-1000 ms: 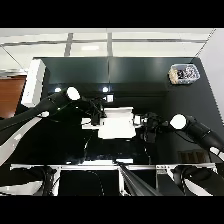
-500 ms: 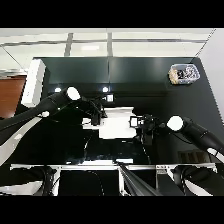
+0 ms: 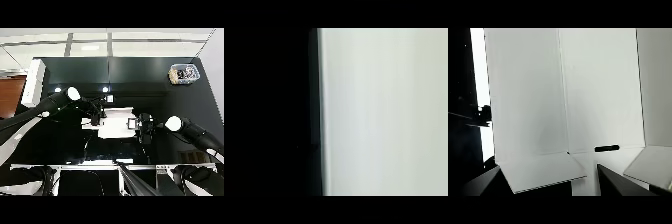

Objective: Fold the box and place the chain.

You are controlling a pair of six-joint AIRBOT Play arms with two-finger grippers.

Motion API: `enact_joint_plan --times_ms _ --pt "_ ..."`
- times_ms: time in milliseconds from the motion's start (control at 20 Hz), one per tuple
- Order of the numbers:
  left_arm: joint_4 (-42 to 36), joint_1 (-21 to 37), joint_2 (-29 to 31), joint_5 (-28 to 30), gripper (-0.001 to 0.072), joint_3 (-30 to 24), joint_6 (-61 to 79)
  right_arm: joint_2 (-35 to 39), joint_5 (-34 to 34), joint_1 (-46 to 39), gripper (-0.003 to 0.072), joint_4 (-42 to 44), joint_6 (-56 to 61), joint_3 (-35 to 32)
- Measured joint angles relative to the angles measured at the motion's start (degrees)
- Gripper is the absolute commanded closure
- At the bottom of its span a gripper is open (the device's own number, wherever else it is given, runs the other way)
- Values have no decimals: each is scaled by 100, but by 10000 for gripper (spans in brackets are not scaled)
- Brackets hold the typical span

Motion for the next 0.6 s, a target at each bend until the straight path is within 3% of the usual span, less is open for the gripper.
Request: enact_joint_plan --times_ms 600 --pt "-11 0 0 -35 684 0 -13 11 -149 -114 -23 212 -39 546"
